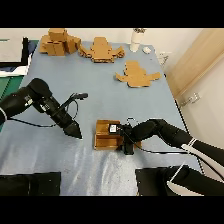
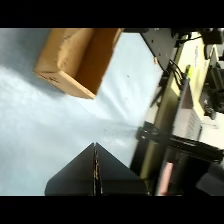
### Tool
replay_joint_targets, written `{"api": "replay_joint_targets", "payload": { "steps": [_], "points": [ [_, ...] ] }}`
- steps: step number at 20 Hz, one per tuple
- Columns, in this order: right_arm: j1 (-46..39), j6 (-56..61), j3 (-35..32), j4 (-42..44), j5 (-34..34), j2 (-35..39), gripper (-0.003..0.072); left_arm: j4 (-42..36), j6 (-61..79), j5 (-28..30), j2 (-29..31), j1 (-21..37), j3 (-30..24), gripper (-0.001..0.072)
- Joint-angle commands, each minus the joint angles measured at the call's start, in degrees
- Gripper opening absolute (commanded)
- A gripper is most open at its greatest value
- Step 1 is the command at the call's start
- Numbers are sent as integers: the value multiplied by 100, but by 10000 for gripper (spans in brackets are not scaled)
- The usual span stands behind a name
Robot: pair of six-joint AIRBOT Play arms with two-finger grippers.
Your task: Fold the box.
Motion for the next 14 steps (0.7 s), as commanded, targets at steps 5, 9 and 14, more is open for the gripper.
{"api": "replay_joint_targets", "payload": {
  "steps": [5, 9, 14],
  "points": [
    [0, 0, 4, 0, 2, -2, 513, -1126, 4000, 2339, 151, -20, -1709, 636],
    [0, 0, 4, 0, 2, -2, 513, -1123, 4868, 3206, 149, -573, -2061, 697],
    [0, 0, 4, 0, 0, -2, 513, -1167, 5372, 3906, 229, -1108, -2065, 697]
  ]
}}
